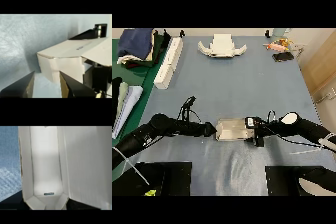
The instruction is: Fold the box.
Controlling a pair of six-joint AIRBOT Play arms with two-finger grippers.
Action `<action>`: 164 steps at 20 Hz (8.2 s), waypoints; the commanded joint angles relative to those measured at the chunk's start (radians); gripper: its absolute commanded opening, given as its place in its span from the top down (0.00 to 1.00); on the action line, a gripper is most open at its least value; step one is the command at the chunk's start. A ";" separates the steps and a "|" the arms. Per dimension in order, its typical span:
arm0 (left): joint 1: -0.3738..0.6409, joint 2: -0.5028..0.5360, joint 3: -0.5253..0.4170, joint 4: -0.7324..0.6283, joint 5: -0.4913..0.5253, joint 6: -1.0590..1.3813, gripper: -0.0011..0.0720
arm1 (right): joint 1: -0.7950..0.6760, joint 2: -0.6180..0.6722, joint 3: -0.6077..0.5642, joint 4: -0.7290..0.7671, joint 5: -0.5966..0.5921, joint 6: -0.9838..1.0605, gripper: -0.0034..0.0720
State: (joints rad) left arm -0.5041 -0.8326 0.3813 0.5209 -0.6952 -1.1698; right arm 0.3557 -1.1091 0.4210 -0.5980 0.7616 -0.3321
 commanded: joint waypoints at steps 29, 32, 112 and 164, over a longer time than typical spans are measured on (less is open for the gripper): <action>-0.525 -0.431 0.521 1.045 -0.254 -1.326 0.44 | 0.000 0.000 0.000 0.000 0.000 0.000 0.28; -0.557 -0.507 0.585 1.070 -0.307 -1.347 0.44 | 0.000 0.000 0.000 0.000 0.000 0.000 0.28; -0.087 -0.285 0.031 -0.218 0.082 1.595 0.04 | 0.000 0.000 0.000 0.000 0.000 0.000 0.28; -0.138 -0.344 0.091 -0.158 0.118 1.506 0.28 | 0.000 0.000 0.000 0.000 0.000 0.000 0.28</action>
State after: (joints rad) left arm -0.6422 -1.1767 0.4717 0.3630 -0.5774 0.3359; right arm 0.3561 -1.1091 0.4210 -0.5983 0.7612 -0.3317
